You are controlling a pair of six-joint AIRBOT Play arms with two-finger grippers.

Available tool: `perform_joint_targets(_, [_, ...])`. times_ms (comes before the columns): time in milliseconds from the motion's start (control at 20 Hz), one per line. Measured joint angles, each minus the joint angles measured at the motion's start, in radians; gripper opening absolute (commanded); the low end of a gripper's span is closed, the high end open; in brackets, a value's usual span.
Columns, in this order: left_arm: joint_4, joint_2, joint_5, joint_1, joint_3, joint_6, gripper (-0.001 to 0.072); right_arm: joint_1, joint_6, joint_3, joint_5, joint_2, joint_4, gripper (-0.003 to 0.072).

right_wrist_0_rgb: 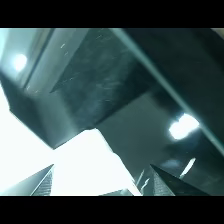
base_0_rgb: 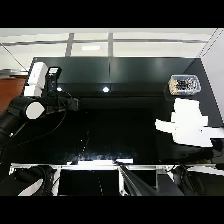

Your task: Fold the box and place the chain.

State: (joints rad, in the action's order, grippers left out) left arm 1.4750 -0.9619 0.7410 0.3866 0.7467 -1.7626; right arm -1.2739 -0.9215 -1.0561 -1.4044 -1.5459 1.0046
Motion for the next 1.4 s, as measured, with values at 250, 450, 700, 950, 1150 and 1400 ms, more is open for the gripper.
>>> perform_joint_targets(250, [0.000,0.000,0.000,0.000,0.000,0.000,0.0703,0.041,0.092,-0.033,-0.066,-0.072,-0.038,0.0178])
perform_joint_targets(450, [0.000,0.000,0.000,0.000,0.000,0.000,0.0703,0.053,0.143,-0.040,-0.108,-0.086,-0.048,0.0025])
perform_joint_targets(700, [-0.016,0.000,0.001,0.000,0.000,0.000,0.0703,0.109,0.169,-0.041,-0.164,-0.071,-0.063,0.0024])
perform_joint_targets(950, [-0.026,0.000,0.002,0.000,0.000,0.000,0.0702,0.253,0.114,-0.033,-0.194,-0.031,-0.085,0.0024])
perform_joint_targets(1150, [-0.047,-0.002,0.003,0.000,0.000,0.002,0.0703,0.399,0.035,0.018,-0.175,0.047,-0.127,0.0024])
perform_joint_targets(1400, [-0.132,-0.019,0.005,0.000,0.000,0.011,0.0702,0.645,-0.039,0.237,0.033,0.285,-0.321,0.0024])
